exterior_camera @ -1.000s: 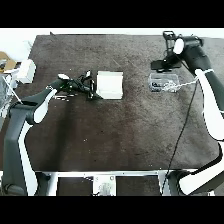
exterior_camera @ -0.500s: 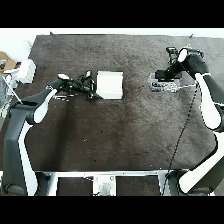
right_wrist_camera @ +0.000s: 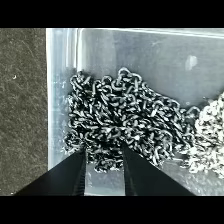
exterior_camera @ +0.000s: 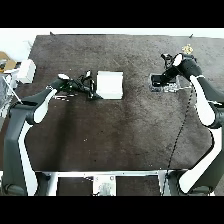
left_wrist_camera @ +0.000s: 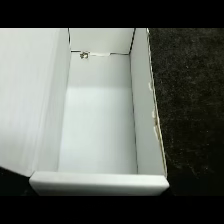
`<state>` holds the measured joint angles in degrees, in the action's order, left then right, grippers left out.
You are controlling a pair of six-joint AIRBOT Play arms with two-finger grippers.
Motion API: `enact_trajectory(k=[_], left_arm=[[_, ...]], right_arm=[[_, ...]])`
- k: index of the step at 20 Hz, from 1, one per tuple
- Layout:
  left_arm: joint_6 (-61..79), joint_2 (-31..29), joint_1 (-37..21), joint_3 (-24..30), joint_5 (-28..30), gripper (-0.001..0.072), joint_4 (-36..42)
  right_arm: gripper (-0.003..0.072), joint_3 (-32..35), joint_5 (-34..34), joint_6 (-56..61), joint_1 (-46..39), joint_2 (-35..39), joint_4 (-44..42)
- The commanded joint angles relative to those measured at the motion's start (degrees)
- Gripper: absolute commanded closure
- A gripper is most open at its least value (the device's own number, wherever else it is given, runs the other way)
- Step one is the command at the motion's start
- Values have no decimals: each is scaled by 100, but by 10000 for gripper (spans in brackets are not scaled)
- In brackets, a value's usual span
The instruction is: Fold the box and place the chain.
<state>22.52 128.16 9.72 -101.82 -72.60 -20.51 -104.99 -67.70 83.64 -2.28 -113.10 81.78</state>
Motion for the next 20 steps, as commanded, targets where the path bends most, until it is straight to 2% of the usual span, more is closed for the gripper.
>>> enact_trajectory(k=[1, 2, 3, 6, 7, 8, 9, 10, 11, 12, 13, 20], left_arm=[[0, 2, 0, -7, 0, 484, -2], [0, 2, 0, -7, 2, 484, -2], [0, 2, 0, -7, 0, 484, -2], [0, 2, 0, -7, 0, 484, -2], [0, 2, 0, -7, 0, 484, -2], [0, 2, 0, -7, 0, 484, -2], [0, 2, 0, -7, 0, 484, -2], [0, 2, 0, -7, 0, 484, -2], [0, 2, 0, -7, 0, 484, -2], [0, 2, 0, -7, 0, 484, -2], [0, 2, 0, -7, 0, 484, -2], [0, 2, 0, -7, 0, 484, -2]], right_arm=[[498, 2, 81, -11, 26, -79, -103], [582, 2, 101, -9, 37, -90, -85], [607, 0, 103, -7, 44, -85, -85], [610, 0, 76, -7, 42, -48, -74], [681, 0, 79, -4, 44, -33, -61], [683, 0, 83, -4, 44, -17, -61], [682, 0, 81, -2, 44, -11, -63], [612, 0, 61, 17, 42, -7, -63], [401, 0, -20, 37, 39, -7, -66], [420, 0, -111, 35, 39, -7, -66], [511, 0, -144, 35, 39, -7, -66], [510, 2, -127, 39, 44, -98, -105]])
